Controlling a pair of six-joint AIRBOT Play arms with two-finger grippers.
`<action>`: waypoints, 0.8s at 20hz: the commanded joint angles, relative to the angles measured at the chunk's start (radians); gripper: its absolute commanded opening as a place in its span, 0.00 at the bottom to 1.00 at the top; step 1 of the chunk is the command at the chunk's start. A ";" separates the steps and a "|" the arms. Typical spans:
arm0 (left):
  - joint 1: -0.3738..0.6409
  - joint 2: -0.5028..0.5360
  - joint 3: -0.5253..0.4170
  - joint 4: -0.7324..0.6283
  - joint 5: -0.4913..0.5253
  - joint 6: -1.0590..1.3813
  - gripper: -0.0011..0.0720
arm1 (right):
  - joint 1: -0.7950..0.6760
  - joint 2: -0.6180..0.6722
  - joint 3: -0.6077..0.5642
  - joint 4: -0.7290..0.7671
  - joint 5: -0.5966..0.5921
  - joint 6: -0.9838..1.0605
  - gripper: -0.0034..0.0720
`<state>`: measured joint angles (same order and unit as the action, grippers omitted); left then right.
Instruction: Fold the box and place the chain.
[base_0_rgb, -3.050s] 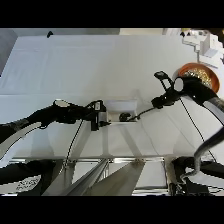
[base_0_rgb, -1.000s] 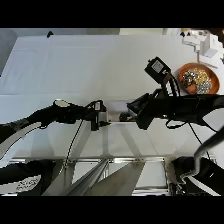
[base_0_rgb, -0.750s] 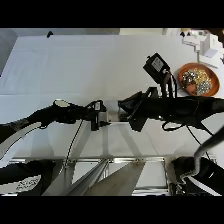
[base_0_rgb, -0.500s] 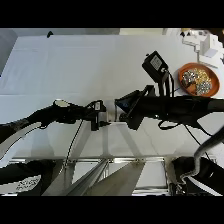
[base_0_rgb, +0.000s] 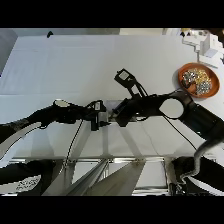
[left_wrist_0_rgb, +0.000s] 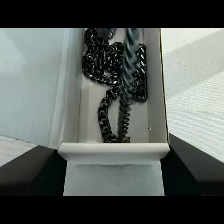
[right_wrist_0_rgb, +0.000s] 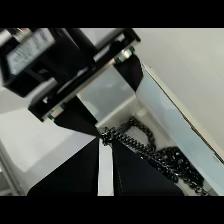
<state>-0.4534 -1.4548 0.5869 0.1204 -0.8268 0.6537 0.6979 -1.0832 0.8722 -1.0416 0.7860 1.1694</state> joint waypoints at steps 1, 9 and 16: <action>0.001 0.000 0.001 0.000 0.000 0.000 0.20 | 0.001 -0.046 -0.002 -0.016 0.024 0.001 0.20; 0.001 0.000 0.000 0.000 0.000 0.000 0.20 | -0.087 0.078 0.045 -0.113 0.074 0.012 0.32; 0.001 0.000 0.000 0.000 0.000 0.000 0.20 | -0.491 0.103 0.098 -0.194 0.167 0.117 0.52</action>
